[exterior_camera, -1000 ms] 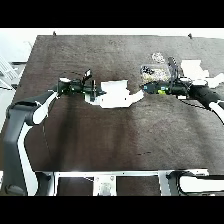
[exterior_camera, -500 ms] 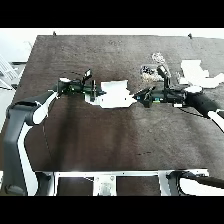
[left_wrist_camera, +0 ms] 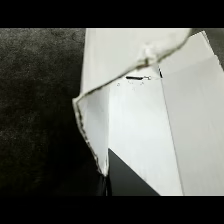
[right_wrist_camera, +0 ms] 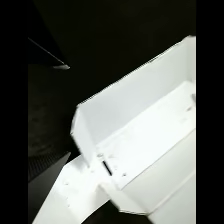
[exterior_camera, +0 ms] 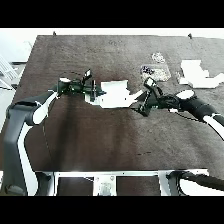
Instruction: Fold the box and place the chain.
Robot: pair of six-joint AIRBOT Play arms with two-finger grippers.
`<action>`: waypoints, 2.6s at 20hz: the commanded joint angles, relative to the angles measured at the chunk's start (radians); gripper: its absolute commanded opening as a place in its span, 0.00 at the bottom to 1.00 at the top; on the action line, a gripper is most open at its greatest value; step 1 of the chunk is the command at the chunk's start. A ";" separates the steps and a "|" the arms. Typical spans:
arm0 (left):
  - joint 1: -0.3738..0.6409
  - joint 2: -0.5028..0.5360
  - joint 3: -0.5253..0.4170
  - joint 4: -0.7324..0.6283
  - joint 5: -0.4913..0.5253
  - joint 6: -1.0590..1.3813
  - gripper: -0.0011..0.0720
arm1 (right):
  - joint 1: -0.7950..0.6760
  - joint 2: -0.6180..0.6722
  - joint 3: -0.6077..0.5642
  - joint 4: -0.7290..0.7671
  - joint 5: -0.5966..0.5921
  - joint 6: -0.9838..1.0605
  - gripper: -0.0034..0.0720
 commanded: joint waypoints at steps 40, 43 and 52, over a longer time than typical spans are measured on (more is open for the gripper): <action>0.000 0.000 0.000 0.000 0.005 0.000 0.04 | 0.038 -0.251 0.219 0.189 -0.073 -0.426 0.89; 0.000 0.000 0.000 0.000 0.004 0.000 0.04 | 0.014 -0.261 0.237 0.186 -0.034 -0.430 0.89; 0.000 0.000 0.000 0.000 0.004 0.000 0.04 | -0.031 -0.397 0.399 0.154 0.164 -0.383 0.89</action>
